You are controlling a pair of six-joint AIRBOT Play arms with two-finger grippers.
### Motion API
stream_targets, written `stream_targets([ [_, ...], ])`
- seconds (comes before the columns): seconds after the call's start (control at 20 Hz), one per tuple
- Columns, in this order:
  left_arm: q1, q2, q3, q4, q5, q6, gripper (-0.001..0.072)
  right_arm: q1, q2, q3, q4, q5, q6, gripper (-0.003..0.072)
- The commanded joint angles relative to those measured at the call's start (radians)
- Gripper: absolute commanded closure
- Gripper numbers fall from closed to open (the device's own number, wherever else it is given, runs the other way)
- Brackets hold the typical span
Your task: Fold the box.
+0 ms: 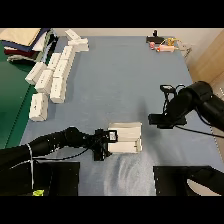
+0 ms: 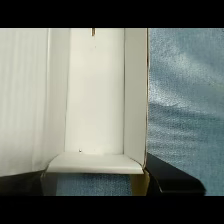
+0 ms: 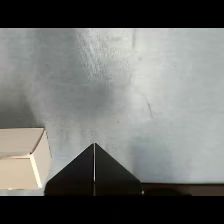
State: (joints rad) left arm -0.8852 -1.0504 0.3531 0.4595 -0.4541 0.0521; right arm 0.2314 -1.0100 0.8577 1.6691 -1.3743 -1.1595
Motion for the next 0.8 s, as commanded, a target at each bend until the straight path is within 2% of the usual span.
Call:
stream_targets([
  [0.0, 0.0, 0.001, 0.0, 0.0, 0.0, 0.0, 0.0189, -0.284, -0.121, 0.001, 0.429, 0.054, -0.405, 0.0683],
  [0.15, 0.0, 0.001, 0.0, 0.0, 0.0, 0.0, 0.0189, -0.367, -0.269, 0.008, 0.662, 0.014, -0.588, 0.0683],
  [0.3, 0.0, 0.001, 0.0, 0.0, 0.0, 0.0, 0.0189, -0.356, -0.426, 0.058, 0.76, -0.048, -0.642, 0.0683],
  [0.45, 0.0, 0.001, 0.0, 0.0, 0.0, 0.0, 0.0189, -0.311, -0.515, 0.137, 0.78, -0.137, -0.672, 0.0683],
  [0.75, 0.0, 0.001, 0.0, 0.0, 0.0, 0.001, 0.0189, -0.125, -0.505, 0.26, 0.753, -0.133, -0.819, 0.0683],
])
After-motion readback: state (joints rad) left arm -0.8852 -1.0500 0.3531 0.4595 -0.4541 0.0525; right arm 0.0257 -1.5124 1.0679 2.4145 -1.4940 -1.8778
